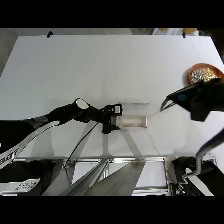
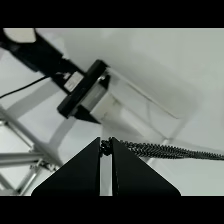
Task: Fold the box and place the chain.
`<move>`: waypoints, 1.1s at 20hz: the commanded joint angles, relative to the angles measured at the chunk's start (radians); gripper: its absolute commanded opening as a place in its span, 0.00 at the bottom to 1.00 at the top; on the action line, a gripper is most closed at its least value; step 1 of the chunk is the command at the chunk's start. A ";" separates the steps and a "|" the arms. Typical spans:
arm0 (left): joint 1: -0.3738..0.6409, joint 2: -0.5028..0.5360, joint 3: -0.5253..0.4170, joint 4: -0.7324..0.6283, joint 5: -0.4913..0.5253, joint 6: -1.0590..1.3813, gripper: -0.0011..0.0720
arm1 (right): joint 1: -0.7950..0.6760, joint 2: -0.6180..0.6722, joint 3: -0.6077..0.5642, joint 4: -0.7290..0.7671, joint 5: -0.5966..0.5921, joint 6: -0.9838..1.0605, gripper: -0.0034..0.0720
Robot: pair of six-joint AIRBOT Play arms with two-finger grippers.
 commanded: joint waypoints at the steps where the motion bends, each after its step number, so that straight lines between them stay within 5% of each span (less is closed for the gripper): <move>1: 0.000 0.000 0.000 0.000 0.000 0.000 0.44 | 0.166 0.001 -0.151 -0.079 -0.167 0.004 0.07; 7: 0.000 0.000 0.000 0.000 0.000 0.000 0.44 | 0.342 -0.038 -0.377 -0.156 -0.419 0.004 0.07; 20: 0.000 0.000 0.000 0.000 0.000 0.000 0.44 | 0.345 -0.324 -0.502 -0.166 -0.562 0.027 0.08; 22: 0.000 0.000 0.000 0.000 0.000 0.000 0.44 | 0.345 -0.329 -0.500 -0.170 -0.560 0.027 0.32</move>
